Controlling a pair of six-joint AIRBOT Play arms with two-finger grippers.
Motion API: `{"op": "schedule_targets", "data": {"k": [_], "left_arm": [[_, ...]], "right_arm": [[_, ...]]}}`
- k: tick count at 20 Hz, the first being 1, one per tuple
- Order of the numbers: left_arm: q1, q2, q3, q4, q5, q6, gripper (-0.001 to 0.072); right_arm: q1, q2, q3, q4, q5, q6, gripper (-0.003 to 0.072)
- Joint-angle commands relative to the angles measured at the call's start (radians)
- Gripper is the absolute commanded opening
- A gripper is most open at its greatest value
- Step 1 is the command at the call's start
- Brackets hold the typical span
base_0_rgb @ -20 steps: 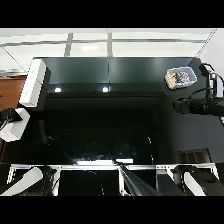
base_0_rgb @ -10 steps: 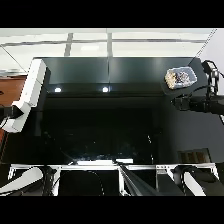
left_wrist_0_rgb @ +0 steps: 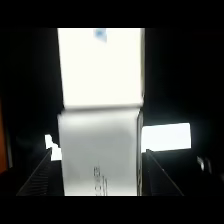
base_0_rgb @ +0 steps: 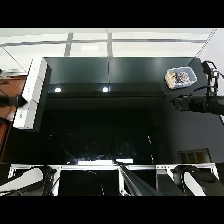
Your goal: Fold the box and place the chain.
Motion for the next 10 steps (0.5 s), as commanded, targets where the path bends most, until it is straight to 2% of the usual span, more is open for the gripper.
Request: {"op": "schedule_targets", "data": {"k": [1,2,3,4,5,7,10], "left_arm": [[-0.048,0.02,0.199,-0.034,-0.121,-0.202,0.0713],[-0.064,0.032,0.263,-0.046,-0.172,-0.338,0.0681],[-0.081,0.048,0.301,-0.047,-0.217,-0.428,0.0481],[-0.103,0.076,0.309,-0.059,-0.245,-0.446,0.011],[-0.128,0.111,0.291,-0.097,-0.246,-0.429,0.0027],[-0.197,0.215,0.18,-0.198,-0.174,-0.385,0.0026],[-0.347,0.412,-0.145,-0.159,0.109,-0.354,0.0025]], "right_arm": [[0.008,-0.001,-0.001,0.025,-0.016,0.0,0.002],[0.031,-0.002,-0.001,0.025,-0.042,0.0,0.0019],[0.066,-0.006,-0.001,0.025,-0.084,0.0,0.0019],[0.105,-0.01,-0.001,0.025,-0.134,0.0,0.0019],[0.153,-0.017,-0.001,0.024,-0.198,0.0,0.0019],[0.234,-0.051,-0.001,0.016,-0.313,0.0,0.0019],[0.28,-0.17,-0.001,-0.108,-0.444,0.0,0.0019]]}}
